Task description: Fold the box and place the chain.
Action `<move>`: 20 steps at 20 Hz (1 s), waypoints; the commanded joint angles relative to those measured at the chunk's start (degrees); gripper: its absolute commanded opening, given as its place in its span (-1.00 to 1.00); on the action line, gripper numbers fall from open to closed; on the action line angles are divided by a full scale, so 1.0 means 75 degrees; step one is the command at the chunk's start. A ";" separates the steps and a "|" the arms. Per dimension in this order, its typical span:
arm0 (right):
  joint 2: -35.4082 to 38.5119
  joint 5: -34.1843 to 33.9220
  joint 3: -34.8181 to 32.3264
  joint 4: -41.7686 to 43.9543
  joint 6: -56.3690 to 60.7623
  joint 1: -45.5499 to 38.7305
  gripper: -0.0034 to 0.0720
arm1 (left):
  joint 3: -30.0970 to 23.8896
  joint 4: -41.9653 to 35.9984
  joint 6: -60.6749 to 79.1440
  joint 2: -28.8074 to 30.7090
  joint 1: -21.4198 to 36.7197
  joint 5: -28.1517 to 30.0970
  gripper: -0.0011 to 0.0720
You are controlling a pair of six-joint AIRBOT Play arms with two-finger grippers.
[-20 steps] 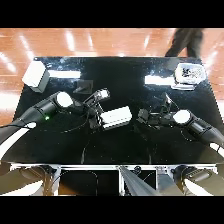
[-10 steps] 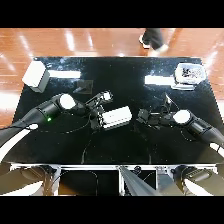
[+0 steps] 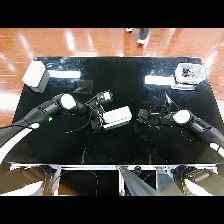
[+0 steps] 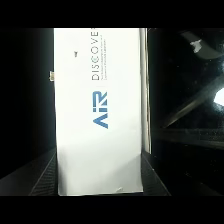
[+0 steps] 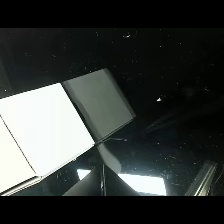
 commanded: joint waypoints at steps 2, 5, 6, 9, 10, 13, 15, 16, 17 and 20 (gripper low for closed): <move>0.0000 -0.0006 0.0006 0.0000 -0.0003 -0.0003 -0.81 | 0.0003 0.0009 -0.0015 -0.0006 0.0003 -0.0023 -0.91; 0.0131 -0.0035 0.0044 -0.0029 -0.0373 -0.0003 -0.81 | 0.0006 0.0058 -0.0020 0.0251 0.0061 0.0000 -0.92; 0.0254 -0.0047 0.0044 -0.0117 -0.0367 -0.0006 -0.81 | 0.0006 0.0058 -0.0090 0.0408 0.0143 0.0009 -0.92; 0.0548 0.0047 0.0044 -0.0315 -0.0358 -0.0154 -0.81 | 0.0006 0.0297 -0.0863 0.1029 0.0778 -0.0219 -0.92; 0.0589 0.0119 0.0044 -0.0315 -0.0361 -0.0239 -0.81 | 0.0006 0.0455 -0.1142 0.1241 0.1061 -0.0388 -0.92; 0.0618 0.0189 0.0044 -0.0318 -0.0373 -0.0361 -0.81 | 0.0006 0.1020 -0.1953 0.1996 0.2066 -0.0906 -0.92; 0.0618 0.0195 0.0044 -0.0315 -0.0443 -0.0353 -0.81 | 0.0006 0.1606 -0.2649 0.2576 0.2763 -0.1180 -0.92; 0.0618 0.0195 0.0044 -0.0315 -0.0472 -0.0353 -0.81 | 0.0006 0.2011 -0.3063 0.2856 0.3127 -0.1288 -0.92; 0.0618 0.0192 0.0044 -0.0315 -0.0501 -0.0353 -0.81 | 0.0006 0.2480 -0.3491 0.3139 0.3555 -0.1384 -0.92; 0.0615 0.0172 0.0044 -0.0315 -0.0629 -0.0353 -0.81 | 0.0003 0.3392 -0.4488 0.3643 0.4986 -0.1405 -0.92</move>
